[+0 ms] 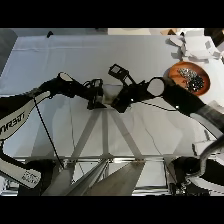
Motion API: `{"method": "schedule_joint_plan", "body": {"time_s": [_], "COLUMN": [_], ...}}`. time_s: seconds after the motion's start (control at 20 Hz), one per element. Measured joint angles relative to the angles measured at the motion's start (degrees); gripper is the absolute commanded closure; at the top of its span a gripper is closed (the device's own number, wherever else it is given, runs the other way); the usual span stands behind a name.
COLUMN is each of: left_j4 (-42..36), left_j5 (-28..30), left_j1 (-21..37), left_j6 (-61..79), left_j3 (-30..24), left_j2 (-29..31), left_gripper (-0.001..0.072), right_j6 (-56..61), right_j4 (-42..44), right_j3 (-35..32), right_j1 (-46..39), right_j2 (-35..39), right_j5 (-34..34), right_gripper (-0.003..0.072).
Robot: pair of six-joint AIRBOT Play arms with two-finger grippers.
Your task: Fold the box and place the chain.
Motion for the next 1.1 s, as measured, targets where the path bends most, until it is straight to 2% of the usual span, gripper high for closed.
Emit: {"method": "schedule_joint_plan", "body": {"time_s": [0.3, 0.4, 0.55, 0.75, 0.85, 0.95, 1.1], "left_j4": [-0.02, 0.00, -0.02, 0.00, -0.02, -0.02, -0.02], "left_j5": [0.00, 0.00, 0.00, 0.00, 0.00, 0.00, 0.00], "left_j1": [-0.02, 0.00, 0.00, 0.00, -0.02, 0.00, 0.00], "left_j6": [0.02, 0.02, 0.02, 0.02, 0.00, 0.02, 0.02], "left_j3": [0.00, -0.02, -0.02, -0.02, 0.00, -0.02, 0.00], "left_j2": [0.00, 0.00, 0.00, 0.00, 0.00, 0.00, 0.00], "left_gripper": [0.0496, 0.0496, 0.0496, 0.0496, 0.0496, 0.0496, 0.0496], "right_j6": [3.23, 0.04, -10.71, -29.94, -39.19, -47.82, -59.32], "right_j4": [-7.82, -8.11, -4.94, 3.23, 7.56, 11.37, 16.96], "right_j3": [-0.37, -1.57, -4.44, -7.04, -7.52, -7.80, -7.98], "right_j1": [-6.49, -11.02, -18.21, -24.85, -26.32, -27.10, -27.58], "right_j2": [6.14, 6.73, 6.58, 3.23, 0.61, -2.40, -6.73], "right_j5": [4.15, 4.96, 5.70, 5.95, 5.81, 5.53, 5.27], "right_gripper": [0.0151, 0.0240, 0.0271, 0.0272, 0.0283, 0.0337, 0.0336]}}
